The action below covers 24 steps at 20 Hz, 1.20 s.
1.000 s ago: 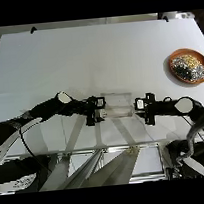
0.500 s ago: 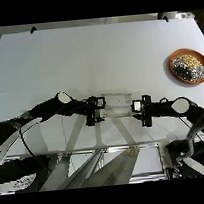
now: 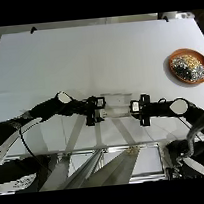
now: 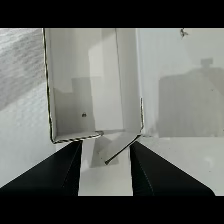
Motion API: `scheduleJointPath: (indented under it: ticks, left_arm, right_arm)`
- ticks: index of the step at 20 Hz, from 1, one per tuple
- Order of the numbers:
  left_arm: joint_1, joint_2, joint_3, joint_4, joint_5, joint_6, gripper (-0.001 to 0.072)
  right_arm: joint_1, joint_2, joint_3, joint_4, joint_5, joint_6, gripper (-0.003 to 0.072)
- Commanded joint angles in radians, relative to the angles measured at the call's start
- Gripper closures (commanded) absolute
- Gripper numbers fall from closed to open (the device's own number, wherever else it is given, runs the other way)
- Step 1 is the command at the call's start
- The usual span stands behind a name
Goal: Fold the box and place the chain.
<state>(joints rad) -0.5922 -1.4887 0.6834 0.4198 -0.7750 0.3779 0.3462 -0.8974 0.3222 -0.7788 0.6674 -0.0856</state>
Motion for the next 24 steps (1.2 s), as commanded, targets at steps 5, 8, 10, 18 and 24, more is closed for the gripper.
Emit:
scheduleJointPath:
  ticks: [5, 8, 10, 18, 24]
  left_arm:
    - [0.0, 0.0, 0.0, 0.0, 0.0, 0.0, 0.0372]
    - [0.0, 0.0, 0.0, 0.0, 0.0, 0.0, 0.0372]
    - [0.0, 0.0, 0.0, 0.0, 0.0, 0.0, 0.0372]
    - [0.0, 0.0, 0.0, 0.0, 0.0, 0.0, 0.0372]
    - [0.0, 0.0, 0.0, 0.0, 0.0, 0.0, 0.0372]
  right_arm:
    - [0.002, -0.001, 0.0, -0.062, 0.028, 0.087, 0.0396]
    - [0.002, 0.0, 0.0, -0.106, 0.027, 0.114, 0.0396]
    - [0.002, -0.001, 0.0, -0.104, 0.027, 0.114, 0.0396]
    - [0.002, -0.001, 0.0, -0.068, 0.008, 0.08, 0.0509]
    - [0.041, -0.008, 0.0, -0.027, -0.025, 0.077, 0.0509]
